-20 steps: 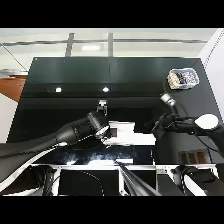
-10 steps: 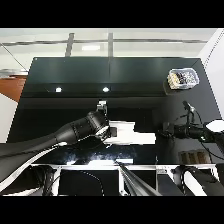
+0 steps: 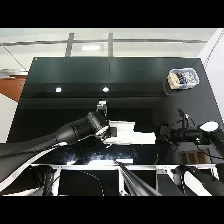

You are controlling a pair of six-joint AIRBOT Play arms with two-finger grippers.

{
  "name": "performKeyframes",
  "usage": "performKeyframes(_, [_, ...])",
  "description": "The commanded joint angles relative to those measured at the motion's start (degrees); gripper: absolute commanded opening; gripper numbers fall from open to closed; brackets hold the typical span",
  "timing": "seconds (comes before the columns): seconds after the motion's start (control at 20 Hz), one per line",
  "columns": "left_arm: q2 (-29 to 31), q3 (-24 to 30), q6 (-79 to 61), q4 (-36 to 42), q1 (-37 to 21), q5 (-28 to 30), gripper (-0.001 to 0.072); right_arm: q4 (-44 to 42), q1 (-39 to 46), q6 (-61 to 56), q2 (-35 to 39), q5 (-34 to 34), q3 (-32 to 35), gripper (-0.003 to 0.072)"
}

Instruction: Fold the box and place the chain.

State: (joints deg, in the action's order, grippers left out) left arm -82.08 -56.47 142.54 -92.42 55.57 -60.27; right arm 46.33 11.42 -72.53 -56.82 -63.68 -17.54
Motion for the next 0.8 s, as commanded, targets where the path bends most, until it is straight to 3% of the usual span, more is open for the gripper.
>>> performKeyframes(0.0, [-0.04, 0.04, 0.0, -0.07, -0.02, 0.07, 0.0034, -5.16, -3.65, 2.01, -3.67, 1.09, 0.07, 0.0032])
performKeyframes(0.25, [-0.04, 0.04, -0.02, -0.09, 0.0, 0.07, 0.0034, -14.01, -12.92, 5.14, -4.59, 6.25, -0.17, 0.0034])
performKeyframes(0.35, [-0.04, 0.04, -0.02, -0.09, 0.0, 0.07, 0.0034, -14.4, -14.08, 5.46, -4.59, 5.29, -0.28, 0.0405])
performKeyframes(0.4, [-0.04, 0.04, -0.02, -0.07, 0.0, 0.09, 0.0034, -14.8, -14.05, 7.89, -4.59, 3.98, -0.28, 0.0445])
performKeyframes(0.75, [-0.04, 0.04, -0.02, 0.04, 0.02, 0.0, 0.0034, -14.64, -14.05, 12.37, -4.57, -0.87, -2.93, 0.0447])
